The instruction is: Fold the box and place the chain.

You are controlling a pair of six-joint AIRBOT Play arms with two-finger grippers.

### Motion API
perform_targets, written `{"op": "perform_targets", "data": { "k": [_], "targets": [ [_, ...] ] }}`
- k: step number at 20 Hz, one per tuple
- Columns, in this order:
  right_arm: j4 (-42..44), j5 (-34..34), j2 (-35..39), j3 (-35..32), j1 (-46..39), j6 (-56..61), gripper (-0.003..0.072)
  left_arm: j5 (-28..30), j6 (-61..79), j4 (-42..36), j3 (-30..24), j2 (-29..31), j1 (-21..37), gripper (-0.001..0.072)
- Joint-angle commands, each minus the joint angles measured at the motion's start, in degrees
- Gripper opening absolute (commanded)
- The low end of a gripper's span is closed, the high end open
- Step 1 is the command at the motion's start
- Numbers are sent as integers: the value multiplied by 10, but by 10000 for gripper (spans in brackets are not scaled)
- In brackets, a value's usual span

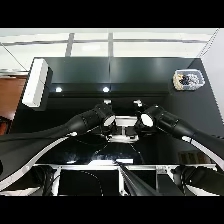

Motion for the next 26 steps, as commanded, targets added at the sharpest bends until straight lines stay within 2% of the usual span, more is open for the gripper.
{"op": "perform_targets", "data": {
  "k": [1, 9, 11, 12, 26],
  "targets": [
    [-1, 2, -4, 5, 2, 2, 488, -1, 0, 0, 0, 0, 0, 24],
    [-2, 17, -4, 5, 2, 2, 488, -1, 0, -12, 0, 0, 0, 25],
    [-2, 18, -4, 5, 2, 2, 323, -1, 0, -12, 0, 0, 0, 25],
    [-2, 17, -4, 5, 2, 2, 313, -1, 0, -12, 0, 0, 0, 24],
    [2, 1, 12, 6, 2, 2, 316, -1, 0, -12, 0, 0, 0, 24]
  ]
}}
